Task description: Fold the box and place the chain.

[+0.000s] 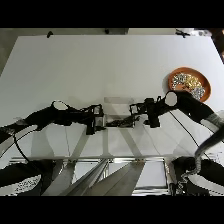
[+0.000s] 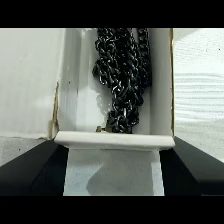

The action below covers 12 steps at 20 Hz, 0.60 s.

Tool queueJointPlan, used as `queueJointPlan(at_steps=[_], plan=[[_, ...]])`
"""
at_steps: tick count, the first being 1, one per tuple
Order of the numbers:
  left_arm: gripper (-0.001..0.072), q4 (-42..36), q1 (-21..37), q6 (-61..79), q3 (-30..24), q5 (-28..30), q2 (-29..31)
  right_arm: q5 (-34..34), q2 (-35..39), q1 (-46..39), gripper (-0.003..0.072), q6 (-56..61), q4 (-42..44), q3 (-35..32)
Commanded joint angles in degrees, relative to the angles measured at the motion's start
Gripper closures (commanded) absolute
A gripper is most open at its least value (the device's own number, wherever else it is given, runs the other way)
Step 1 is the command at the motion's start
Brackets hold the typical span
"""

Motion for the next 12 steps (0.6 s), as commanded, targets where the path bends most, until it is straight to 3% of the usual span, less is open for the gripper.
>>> queueJointPlan(at_steps=[1,12], plan=[[0.044,0.0,-0.02,0.02,0.0,0.02,0.0,-4.02,-1.31,-0.15,0.0123,-6.05,3.06,-3.45],[0.044,0.0,-0.02,0.0,0.0,0.02,0.0,-5.88,3.48,-0.17,0.0126,-7.56,10.23,-5.01]])
